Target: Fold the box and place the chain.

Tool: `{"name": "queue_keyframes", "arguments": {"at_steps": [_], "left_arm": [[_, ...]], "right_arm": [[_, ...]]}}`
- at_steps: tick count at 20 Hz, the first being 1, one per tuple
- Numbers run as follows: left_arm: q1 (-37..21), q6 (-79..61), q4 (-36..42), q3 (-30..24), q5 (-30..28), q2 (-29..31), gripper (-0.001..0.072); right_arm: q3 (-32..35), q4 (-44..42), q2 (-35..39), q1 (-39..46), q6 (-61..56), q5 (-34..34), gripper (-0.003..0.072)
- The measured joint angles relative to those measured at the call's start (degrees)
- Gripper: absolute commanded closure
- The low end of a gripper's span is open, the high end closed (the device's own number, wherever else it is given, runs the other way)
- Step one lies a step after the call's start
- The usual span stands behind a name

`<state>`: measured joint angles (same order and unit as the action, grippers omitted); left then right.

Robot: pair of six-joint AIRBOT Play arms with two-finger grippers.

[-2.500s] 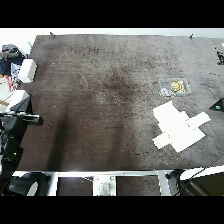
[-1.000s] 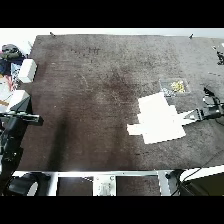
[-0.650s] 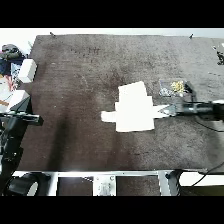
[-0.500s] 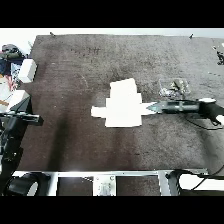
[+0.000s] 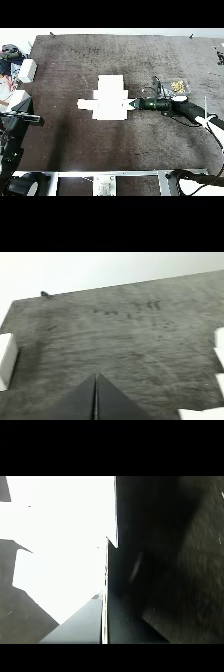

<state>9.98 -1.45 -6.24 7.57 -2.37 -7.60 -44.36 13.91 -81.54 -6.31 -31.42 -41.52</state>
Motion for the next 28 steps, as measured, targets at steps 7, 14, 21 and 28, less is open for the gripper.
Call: {"name": "queue_keyframes", "arguments": {"at_steps": [7, 14, 21, 28], "left_arm": [[0.0, -0.3, -0.1, 2.9, 12.6, -4.7, 0.0160], [0.0, -1.6, -0.2, 19.9, 24.1, -33.6, 0.0160], [0.0, 5.5, -9.0, 48.6, 39.9, -68.6, 0.0160], [-0.1, 26.4, -27.1, 82.9, 66.1, -96.9, 0.0159]], "right_arm": [[-0.5, -0.4, -0.3, -2.8, 3.0, 6.2, 0.0672], [-0.5, -0.5, -0.3, -3.3, 4.7, 7.3, 0.0672], [-0.5, -0.5, -0.3, -3.3, 5.7, 7.4, 0.0672], [-0.5, -0.5, -0.3, -3.2, 6.2, 7.5, 0.0672]]}}
